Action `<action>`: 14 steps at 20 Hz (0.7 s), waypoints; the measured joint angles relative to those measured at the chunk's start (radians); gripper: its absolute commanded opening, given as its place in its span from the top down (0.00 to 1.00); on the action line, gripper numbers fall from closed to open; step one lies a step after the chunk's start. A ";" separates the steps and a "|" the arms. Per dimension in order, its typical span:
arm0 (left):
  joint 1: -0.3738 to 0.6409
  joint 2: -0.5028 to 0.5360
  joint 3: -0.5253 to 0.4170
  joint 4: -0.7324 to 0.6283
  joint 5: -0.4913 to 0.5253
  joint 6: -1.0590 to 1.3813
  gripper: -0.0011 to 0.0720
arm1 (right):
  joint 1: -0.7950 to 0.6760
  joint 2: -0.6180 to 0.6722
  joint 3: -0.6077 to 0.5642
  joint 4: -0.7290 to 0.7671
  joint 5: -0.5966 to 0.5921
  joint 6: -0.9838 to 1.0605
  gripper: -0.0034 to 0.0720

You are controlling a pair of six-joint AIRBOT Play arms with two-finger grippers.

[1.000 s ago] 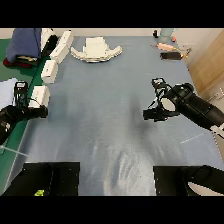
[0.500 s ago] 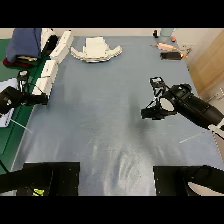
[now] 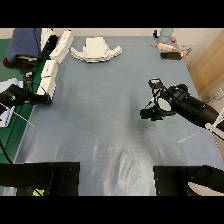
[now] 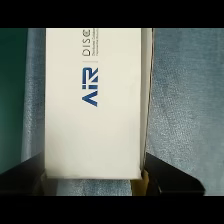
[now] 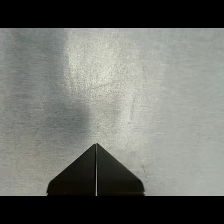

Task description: Fold the box.

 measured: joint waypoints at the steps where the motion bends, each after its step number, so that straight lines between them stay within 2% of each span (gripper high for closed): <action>1: 0.000 -0.003 0.001 -0.001 0.008 0.003 0.28 | 0.000 -0.001 0.000 0.002 0.000 0.000 0.95; 14: 0.000 -0.010 0.003 -0.007 0.087 0.005 0.28 | 0.000 -0.002 0.000 0.021 -0.001 0.000 0.95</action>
